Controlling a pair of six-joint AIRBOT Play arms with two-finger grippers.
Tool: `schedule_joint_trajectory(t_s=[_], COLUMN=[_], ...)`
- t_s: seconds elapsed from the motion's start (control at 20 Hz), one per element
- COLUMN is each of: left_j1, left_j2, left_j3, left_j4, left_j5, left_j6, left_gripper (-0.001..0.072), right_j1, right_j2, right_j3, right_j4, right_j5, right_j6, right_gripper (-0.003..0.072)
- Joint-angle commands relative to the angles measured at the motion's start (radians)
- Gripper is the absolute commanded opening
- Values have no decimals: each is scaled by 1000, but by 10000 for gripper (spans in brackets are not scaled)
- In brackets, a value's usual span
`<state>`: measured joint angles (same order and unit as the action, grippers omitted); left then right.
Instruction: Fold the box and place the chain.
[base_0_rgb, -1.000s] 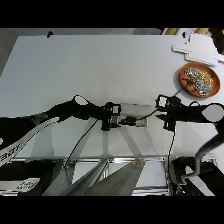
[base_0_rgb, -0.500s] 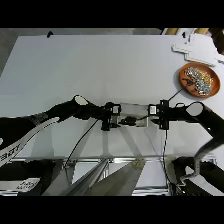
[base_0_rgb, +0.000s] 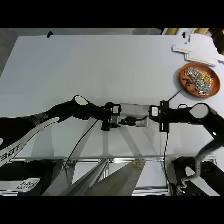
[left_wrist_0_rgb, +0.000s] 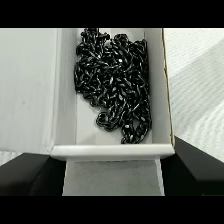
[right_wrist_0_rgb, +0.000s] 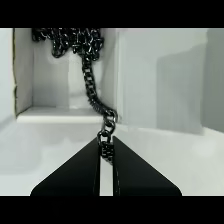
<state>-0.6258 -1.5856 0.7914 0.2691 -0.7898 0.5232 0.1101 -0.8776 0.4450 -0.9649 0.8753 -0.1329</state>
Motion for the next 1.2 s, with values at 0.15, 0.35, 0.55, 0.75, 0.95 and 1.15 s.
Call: schedule_joint_trajectory(t_s=[0.15, 0.35, 0.55, 0.75, 0.95, 1.15], left_j1=[1, 1, 1, 1, 1, 1], left_j2=[0, 0, 0, 0, 0, 0], left_j3=[0, 0, 0, 0, 0, 0], left_j4=[0, 0, 0, 0, 0, 0], left_j5=[0, 0, 0, 0, 0, 0], left_j6=[0, 0, 0, 0, 0, 0], left_gripper=[149, 149, 149, 149, 149, 149], right_j1=[4, 5, 116, 306, 359, 359], right_j2=[380, 384, 310, 182, 40, -16], right_j3=[0, 0, 0, 0, 0, 0], right_j4=[48, 438, 501, 485, 348, 281], right_j5=[155, 157, 98, -152, -253, -258], right_j6=[190, 183, 177, 177, 223, 350], right_gripper=[18, 19, 19, 20, 21, 294])
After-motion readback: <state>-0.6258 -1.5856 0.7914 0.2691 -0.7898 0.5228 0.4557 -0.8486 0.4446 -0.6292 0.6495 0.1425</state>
